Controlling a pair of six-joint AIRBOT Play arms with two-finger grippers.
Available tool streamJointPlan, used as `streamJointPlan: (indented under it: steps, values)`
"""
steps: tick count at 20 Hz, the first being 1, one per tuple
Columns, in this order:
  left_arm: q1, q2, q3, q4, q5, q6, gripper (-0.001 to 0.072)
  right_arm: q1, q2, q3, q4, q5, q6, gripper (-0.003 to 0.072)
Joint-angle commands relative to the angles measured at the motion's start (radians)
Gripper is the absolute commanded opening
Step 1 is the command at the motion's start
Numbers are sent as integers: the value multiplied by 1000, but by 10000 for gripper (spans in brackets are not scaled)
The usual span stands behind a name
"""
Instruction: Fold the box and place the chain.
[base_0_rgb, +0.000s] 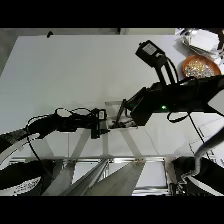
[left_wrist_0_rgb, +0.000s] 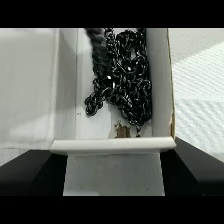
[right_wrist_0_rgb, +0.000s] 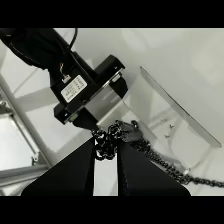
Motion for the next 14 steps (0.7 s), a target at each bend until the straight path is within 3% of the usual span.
streamJointPlan:
  steps: [1, 14]
  values:
    - [0, 0, 0, 0, 0, 0, 138, 22, -55, -1, -13, 4, 0, 12]
    - [0, 1, 0, 0, 0, 0, 138, 26, -229, -160, -34, -47, -8, 13]
